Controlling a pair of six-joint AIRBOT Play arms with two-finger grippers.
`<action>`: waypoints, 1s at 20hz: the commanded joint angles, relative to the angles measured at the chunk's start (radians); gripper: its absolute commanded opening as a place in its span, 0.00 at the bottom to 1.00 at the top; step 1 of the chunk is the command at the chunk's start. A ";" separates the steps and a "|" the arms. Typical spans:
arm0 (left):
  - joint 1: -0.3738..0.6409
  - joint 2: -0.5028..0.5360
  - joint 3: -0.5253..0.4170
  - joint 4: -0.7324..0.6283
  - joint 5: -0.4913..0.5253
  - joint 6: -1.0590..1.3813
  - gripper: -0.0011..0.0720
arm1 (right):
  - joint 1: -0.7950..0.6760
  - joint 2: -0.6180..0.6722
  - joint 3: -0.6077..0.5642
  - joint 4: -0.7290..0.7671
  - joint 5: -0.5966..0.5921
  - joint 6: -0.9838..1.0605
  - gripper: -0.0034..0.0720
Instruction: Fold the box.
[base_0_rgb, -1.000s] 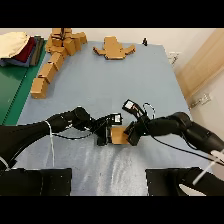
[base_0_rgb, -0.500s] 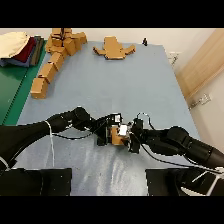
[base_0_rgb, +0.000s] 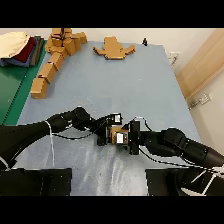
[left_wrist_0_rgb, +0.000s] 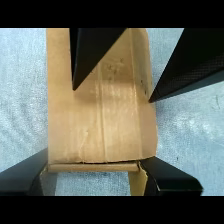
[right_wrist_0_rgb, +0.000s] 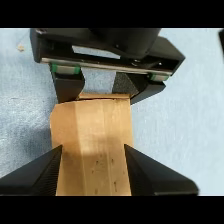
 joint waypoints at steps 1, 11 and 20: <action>0.000 0.000 0.001 0.000 0.000 0.000 0.73 | 0.007 -0.001 -0.001 -0.002 0.002 -0.010 0.85; 0.000 0.000 0.001 0.000 0.000 0.000 0.73 | 0.026 -0.014 -0.001 -0.013 0.002 -0.010 0.51; 0.000 0.000 0.001 0.000 0.000 0.000 0.73 | 0.027 -0.011 0.000 -0.013 0.000 -0.010 0.35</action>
